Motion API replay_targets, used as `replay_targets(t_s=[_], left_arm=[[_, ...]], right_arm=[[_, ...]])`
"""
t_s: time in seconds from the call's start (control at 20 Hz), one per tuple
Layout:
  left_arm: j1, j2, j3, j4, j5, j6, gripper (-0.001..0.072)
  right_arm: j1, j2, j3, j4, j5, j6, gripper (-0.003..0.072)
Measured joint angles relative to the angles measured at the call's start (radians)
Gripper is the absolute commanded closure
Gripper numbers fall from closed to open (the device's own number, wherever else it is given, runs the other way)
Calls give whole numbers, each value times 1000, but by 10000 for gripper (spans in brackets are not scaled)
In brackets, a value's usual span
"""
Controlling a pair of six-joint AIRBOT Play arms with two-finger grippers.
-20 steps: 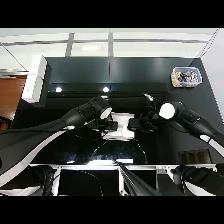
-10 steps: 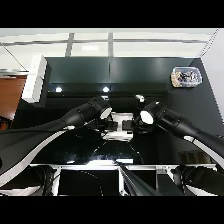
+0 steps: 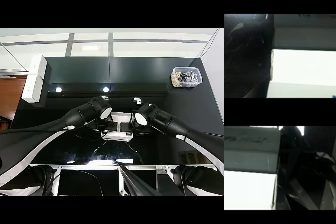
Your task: Fold the box and place the chain.
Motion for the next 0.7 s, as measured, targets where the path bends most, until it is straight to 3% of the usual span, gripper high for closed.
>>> replay_targets(t_s=[0.1,0.25,0.5,0.55,0.6,0.7], left_arm=[[0,0,0,0,0,0,680],[0,0,0,0,1,0,680],[0,0,0,0,1,0,680],[0,0,0,0,1,0,680],[0,0,0,0,1,0,680],[0,0,0,0,1,0,680]], right_arm=[[0,-8,1,4,-2,1,442],[0,-16,2,21,-3,4,671],[1,-21,4,26,2,7,667],[1,-21,4,26,3,7,592],[1,-21,4,27,5,6,470],[0,-23,3,29,18,3,515]])
